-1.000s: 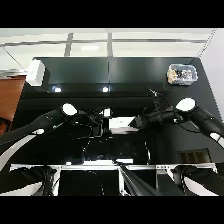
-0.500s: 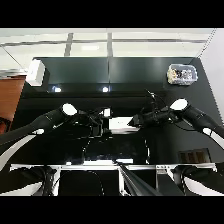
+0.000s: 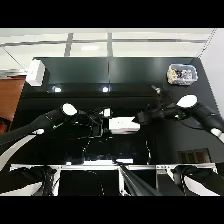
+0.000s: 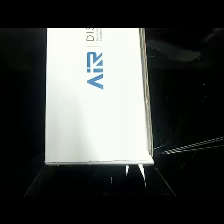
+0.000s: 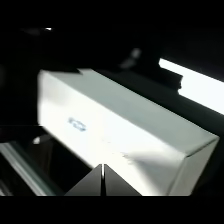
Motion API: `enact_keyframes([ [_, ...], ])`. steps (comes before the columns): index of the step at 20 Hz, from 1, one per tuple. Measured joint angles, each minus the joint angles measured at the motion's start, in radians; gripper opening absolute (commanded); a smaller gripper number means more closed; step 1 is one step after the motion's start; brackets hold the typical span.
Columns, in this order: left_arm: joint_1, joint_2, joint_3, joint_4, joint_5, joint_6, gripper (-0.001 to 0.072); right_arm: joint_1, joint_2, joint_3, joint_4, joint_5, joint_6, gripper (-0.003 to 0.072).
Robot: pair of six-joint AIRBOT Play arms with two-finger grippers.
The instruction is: Fold the box and place the chain.
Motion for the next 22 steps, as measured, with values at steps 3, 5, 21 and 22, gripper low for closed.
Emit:
enact_keyframes([
  [3, 0.000, 0.002, 0.008, 0.006, -0.002, -0.008, 0.0558, -0.117, 0.116, 0.023, -0.004, 0.092, 0.000, 0.0015],
  [5, 0.001, 0.013, 0.020, 0.028, -0.006, -0.026, 0.0717, -0.211, 0.194, 0.029, -0.045, 0.159, 0.007, 0.0016],
  [21, -0.153, -0.099, 0.354, 0.101, -0.077, -0.434, 0.0715, -0.458, 0.364, 0.028, -0.211, 0.260, 0.045, 0.0016],
  [22, -0.158, -0.125, 0.369, 0.101, -0.081, -0.460, 0.0715, -0.459, 0.365, 0.028, -0.212, 0.259, 0.045, 0.0016],
])
